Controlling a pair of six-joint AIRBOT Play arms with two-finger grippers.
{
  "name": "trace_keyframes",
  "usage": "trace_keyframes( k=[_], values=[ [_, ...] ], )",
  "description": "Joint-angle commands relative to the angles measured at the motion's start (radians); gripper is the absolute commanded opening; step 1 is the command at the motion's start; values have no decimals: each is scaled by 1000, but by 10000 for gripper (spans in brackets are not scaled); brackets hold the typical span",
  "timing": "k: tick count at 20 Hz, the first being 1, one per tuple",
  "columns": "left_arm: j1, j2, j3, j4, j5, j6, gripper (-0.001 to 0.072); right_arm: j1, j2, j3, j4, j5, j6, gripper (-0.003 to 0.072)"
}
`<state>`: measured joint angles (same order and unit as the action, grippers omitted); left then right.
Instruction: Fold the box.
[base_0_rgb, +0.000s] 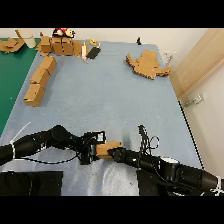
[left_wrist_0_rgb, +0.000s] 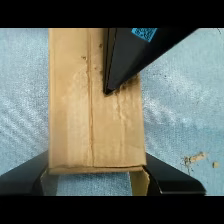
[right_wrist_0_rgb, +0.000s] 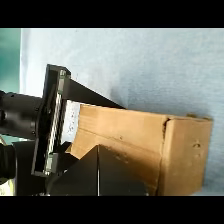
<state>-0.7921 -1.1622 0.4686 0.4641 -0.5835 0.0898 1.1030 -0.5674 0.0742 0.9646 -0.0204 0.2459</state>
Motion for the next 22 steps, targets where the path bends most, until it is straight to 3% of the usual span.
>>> trace_keyframes(
  k=[1, 15, 22],
  values=[
    [1, 0, 0, 0, 0, 0, 458, 1, -27, -1, 2, 22, 1, 1],
    [1, 0, 0, 0, 0, 0, 458, 1, -48, 1, 1, 12, 0, 1],
    [1, 0, 0, 0, 0, 0, 458, 1, -2, 56, -14, 37, -2, 1]
  ],
)
